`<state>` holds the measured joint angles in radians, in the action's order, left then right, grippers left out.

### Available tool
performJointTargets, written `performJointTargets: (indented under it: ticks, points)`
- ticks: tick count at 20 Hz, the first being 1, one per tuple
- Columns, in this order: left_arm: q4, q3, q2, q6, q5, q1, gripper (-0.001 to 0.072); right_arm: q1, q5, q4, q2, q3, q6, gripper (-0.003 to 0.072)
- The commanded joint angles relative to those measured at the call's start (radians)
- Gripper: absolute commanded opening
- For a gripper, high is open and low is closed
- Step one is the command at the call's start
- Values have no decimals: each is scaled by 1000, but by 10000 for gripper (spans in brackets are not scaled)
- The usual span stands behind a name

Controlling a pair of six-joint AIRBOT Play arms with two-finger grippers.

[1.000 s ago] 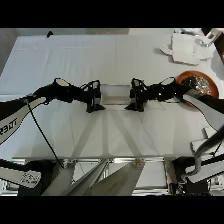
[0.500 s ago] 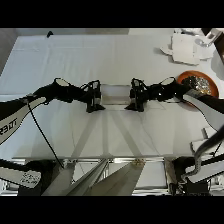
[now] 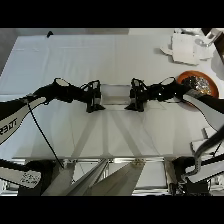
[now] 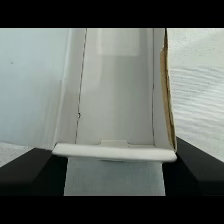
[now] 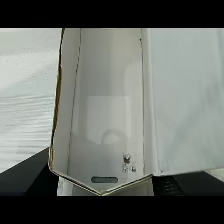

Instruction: Fold the box and place the chain.

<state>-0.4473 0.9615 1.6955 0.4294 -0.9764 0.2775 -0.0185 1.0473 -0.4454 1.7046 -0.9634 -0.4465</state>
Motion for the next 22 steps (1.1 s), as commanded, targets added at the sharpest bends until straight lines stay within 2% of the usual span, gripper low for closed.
performJointTargets:
  ticks: [1,2,6,13,18,20,21,22]
  points:
    - [0,1,0,0,0,0,393,-1,-3,2,0,0,0,606]
    - [0,1,0,0,0,0,393,-1,-4,-2,0,-1,0,698]
    - [0,1,0,0,0,0,393,0,-6,-37,-10,-1,0,701]
    - [0,1,0,0,0,0,393,0,-17,-237,-121,-1,7,700]
    - [0,1,0,0,0,0,393,0,-17,-433,-227,-1,183,686]
    - [1,1,0,0,0,0,393,0,5,-493,-269,-1,296,604]
    - [1,1,0,0,0,0,393,0,31,-492,-292,-1,351,516]
    - [1,1,0,0,0,0,393,-3,72,-477,-314,-1,394,330]
